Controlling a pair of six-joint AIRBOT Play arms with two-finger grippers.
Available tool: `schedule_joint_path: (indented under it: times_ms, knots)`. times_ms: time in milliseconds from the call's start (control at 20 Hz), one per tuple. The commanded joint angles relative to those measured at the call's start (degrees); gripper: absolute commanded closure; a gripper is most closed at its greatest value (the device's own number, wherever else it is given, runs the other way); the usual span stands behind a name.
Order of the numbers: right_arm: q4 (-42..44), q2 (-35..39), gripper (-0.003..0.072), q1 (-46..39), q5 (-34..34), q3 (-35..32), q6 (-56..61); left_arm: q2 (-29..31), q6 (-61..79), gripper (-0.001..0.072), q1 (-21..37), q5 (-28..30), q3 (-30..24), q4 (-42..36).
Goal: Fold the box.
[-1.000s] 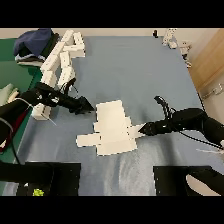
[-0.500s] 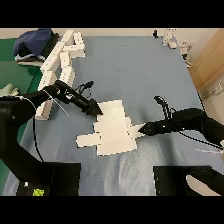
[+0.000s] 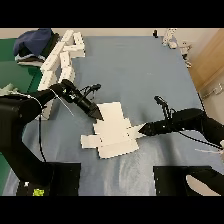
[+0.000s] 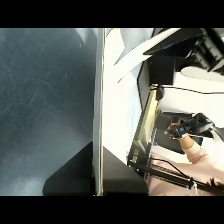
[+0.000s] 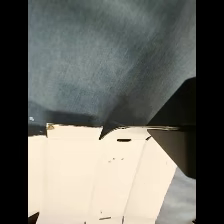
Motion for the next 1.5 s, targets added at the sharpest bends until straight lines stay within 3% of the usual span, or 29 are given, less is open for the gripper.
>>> schedule_joint_path:
  times_ms: [0,50,100,150,400,500,650,800,1000,1100,1300,1450]
  knots:
    - [-0.1,0.0,0.0670,0.0,0.7,0.0,0.0,-0.1,1.7,0.0696,-0.1,0.2,0.1,0.9]
    - [-0.9,0.0,0.0536,0.0,1.2,0.1,0.0,-0.1,1.6,0.0696,-0.1,1.0,0.1,0.7]
    - [-3.1,0.0,0.0344,0.0,2.0,0.6,0.0,-0.1,1.6,0.0696,-0.1,1.2,0.1,0.5]
    - [-6.2,0.0,0.0319,0.0,3.0,1.6,0.0,-0.1,1.8,0.0696,-0.1,1.2,0.1,0.1]
    - [-30.1,0.0,0.0321,-0.2,7.3,9.2,14.5,2.9,17.9,0.0701,-0.4,1.1,1.2,-6.1]
    - [-40.5,0.0,0.0318,-0.2,7.4,12.8,26.2,7.2,21.4,0.0702,-1.7,6.3,1.1,-4.8]
    - [-49.0,0.0,0.0318,-0.2,7.6,18.0,41.4,14.2,26.9,0.0703,-5.4,12.7,-0.2,-2.4]
    - [-50.8,0.0,0.0318,-0.2,8.7,19.7,47.5,23.7,31.7,0.0704,-11.5,22.6,-6.6,1.0]
    - [-50.8,0.0,0.0318,-0.2,8.7,19.5,49.5,40.3,37.4,0.0704,-20.8,44.7,-22.9,1.6]
    - [-50.8,0.0,0.0318,-0.2,9.4,19.5,50.0,46.6,37.9,0.0703,-25.1,53.1,-29.9,1.2]
    - [-50.5,0.0,0.0318,-0.2,10.4,19.5,50.9,49.2,37.9,0.0701,-33.0,62.5,-37.6,1.2]
    - [-50.5,-0.1,0.0318,-0.2,10.5,19.5,51.1,47.8,37.8,0.0700,-35.1,64.3,-38.6,1.2]
